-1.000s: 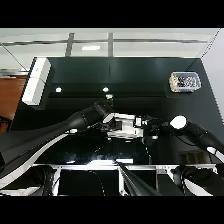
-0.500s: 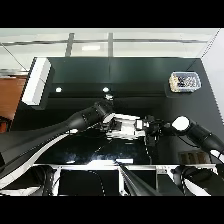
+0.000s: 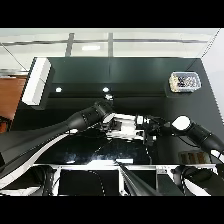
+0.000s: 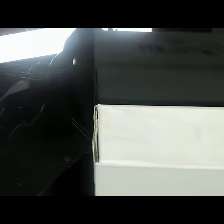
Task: Fold the box and place the chain.
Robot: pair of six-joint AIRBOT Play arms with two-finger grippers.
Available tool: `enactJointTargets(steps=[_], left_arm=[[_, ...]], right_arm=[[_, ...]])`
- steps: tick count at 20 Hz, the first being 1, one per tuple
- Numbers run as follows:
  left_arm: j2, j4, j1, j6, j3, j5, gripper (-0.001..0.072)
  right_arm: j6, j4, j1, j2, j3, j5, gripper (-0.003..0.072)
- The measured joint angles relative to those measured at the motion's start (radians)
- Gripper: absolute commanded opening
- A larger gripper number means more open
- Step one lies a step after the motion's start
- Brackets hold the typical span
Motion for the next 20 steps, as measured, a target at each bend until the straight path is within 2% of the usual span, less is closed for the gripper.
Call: enactJointTargets(steps=[11, 12, 13, 14, 15, 17, 18, 20], left_arm=[[0.000, 0.000, 0.000, 0.002, 0.000, 0.006, 0.0026], [0.000, 0.000, 0.000, 0.001, 0.000, 0.007, 0.0026], [0.000, 0.000, 0.000, -0.001, 0.000, 0.008, 0.0026], [0.000, 0.000, 0.000, -0.001, 0.000, 0.008, 0.0026], [0.000, -0.001, 0.000, -0.001, 0.000, 0.008, 0.0026], [0.000, -0.001, 0.000, -0.001, 0.000, 0.008, 0.0027], [0.000, -0.002, 0.000, -0.001, 0.000, 0.008, 0.0026], [0.000, -0.005, 0.000, -0.001, 0.000, 0.013, 0.0027]], right_arm=[[0.013, 0.141, 0.032, -0.064, 0.000, -0.043, 0.0197], [0.013, 0.145, 0.034, -0.067, 0.000, -0.047, 0.0380], [0.013, 0.148, 0.035, -0.069, 0.000, -0.051, 0.0494], [0.010, 0.150, 0.035, -0.071, 0.000, -0.056, 0.0473], [0.011, 0.151, 0.036, -0.071, 0.000, -0.059, 0.0373], [0.017, 0.153, 0.036, -0.073, 0.000, -0.062, 0.0223], [0.019, 0.153, 0.037, -0.073, 0.000, -0.062, 0.0007], [0.033, 0.155, 0.037, -0.074, 0.000, -0.060, 0.0009]])
